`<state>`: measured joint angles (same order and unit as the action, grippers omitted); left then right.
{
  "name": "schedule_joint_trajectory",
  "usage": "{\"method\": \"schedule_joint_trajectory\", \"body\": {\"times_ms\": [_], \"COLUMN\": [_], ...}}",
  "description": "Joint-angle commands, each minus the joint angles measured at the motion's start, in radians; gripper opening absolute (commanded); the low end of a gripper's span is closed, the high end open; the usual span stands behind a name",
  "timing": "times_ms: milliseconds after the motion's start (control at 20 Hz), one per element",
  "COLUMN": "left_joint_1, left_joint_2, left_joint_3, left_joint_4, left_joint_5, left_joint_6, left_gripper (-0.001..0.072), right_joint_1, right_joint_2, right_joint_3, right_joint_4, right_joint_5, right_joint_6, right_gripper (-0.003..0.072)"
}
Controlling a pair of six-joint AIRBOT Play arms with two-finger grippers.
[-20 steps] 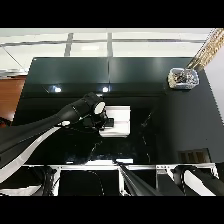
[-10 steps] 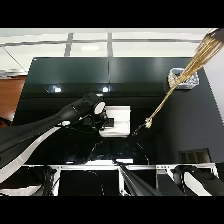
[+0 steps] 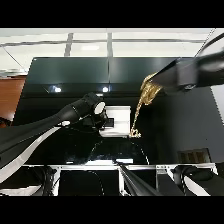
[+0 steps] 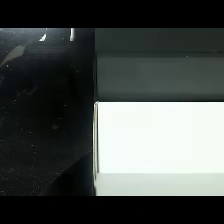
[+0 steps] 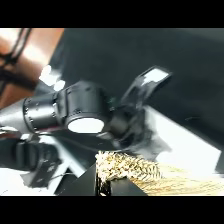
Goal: Fold the box and place the chain.
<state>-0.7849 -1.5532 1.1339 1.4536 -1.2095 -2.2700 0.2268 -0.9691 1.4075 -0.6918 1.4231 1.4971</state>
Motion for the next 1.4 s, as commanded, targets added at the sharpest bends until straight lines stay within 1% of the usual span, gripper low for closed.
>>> {"method": "schedule_joint_trajectory", "body": {"times_ms": [0, 50, 150, 400, 500, 550, 750, 950, 1000, 1050, 1100, 1150, 1200, 1250, 1350], "left_joint_1": [0.0, 0.0, 0.0, 0.0, 0.0, 0.0, 0.0, 0.0, 0.0, 0.0, 0.0, 0.0, 0.0, 0.0, 0.0], "left_joint_2": [0.0, 0.0, 0.0, 0.0, 0.0, 0.0, 0.0, 0.0, 0.0, 0.0, 0.0, 0.0, 0.0, 0.0, 0.0], "left_joint_3": [0.0, 0.0, 0.0, 0.0, 0.0, 0.0, 0.0, 0.0, 0.0, 0.0, 0.0, 0.0, 0.0, 0.0, 0.0], "left_joint_4": [0.0, 0.0, 0.0, 0.0, 0.0, 0.001, 0.001, 0.0, 0.001, 0.001, 0.001, 0.001, 0.001, 0.001, 0.001], "left_joint_5": [0.0, -0.001, -0.003, -0.004, -0.003, -0.003, -0.003, -0.003, -0.003, -0.003, -0.003, 0.0, 0.005, 0.005, 0.001], "left_joint_6": [0.0, 0.0, 0.0, 0.0, 0.0, 0.0, 0.0, 0.001, 0.001, 0.0, 0.001, 0.0, 0.001, 0.001, 0.001], "left_gripper": [0.0029, 0.0029, 0.0029, 0.0029, 0.0029, 0.0029, 0.0029, 0.0029, 0.0029, 0.0029, 0.0029, 0.0029, 0.0029, 0.003, 0.0029], "right_joint_1": [0.111, 0.136, 0.163, 0.164, 0.164, 0.164, 0.19, 0.195, 0.195, 0.195, 0.193, 0.171, 0.132, 0.082, 0.007], "right_joint_2": [-0.003, -0.005, -0.011, -0.019, -0.019, -0.019, -0.021, -0.021, -0.021, -0.021, -0.02, -0.019, -0.013, 0.005, 0.066], "right_joint_3": [-0.177, -0.216, -0.256, -0.343, -0.381, -0.403, -0.514, -0.559, -0.559, -0.559, -0.558, -0.553, -0.544, -0.544, -0.563], "right_joint_4": [0.085, 0.098, 0.096, 0.062, 0.022, 0.003, 0.006, 0.007, 0.007, 0.006, -0.002, -0.027, -0.084, -0.167, -0.354], "right_joint_5": [-0.166, -0.207, -0.258, -0.307, -0.327, -0.347, -0.467, -0.506, -0.505, -0.502, -0.487, -0.439, -0.364, -0.285, -0.189], "right_joint_6": [-0.011, -0.014, -0.017, -0.016, -0.002, 0.016, 0.034, 0.041, 0.049, 0.051, 0.048, 0.037, 0.032, 0.027, -0.045], "right_gripper": [0.0025, 0.0025, 0.0025, 0.0026, 0.0026, 0.0026, 0.0026, 0.0029, 0.0121, 0.0333, 0.0349, 0.0349, 0.0349, 0.0348, 0.0348]}}
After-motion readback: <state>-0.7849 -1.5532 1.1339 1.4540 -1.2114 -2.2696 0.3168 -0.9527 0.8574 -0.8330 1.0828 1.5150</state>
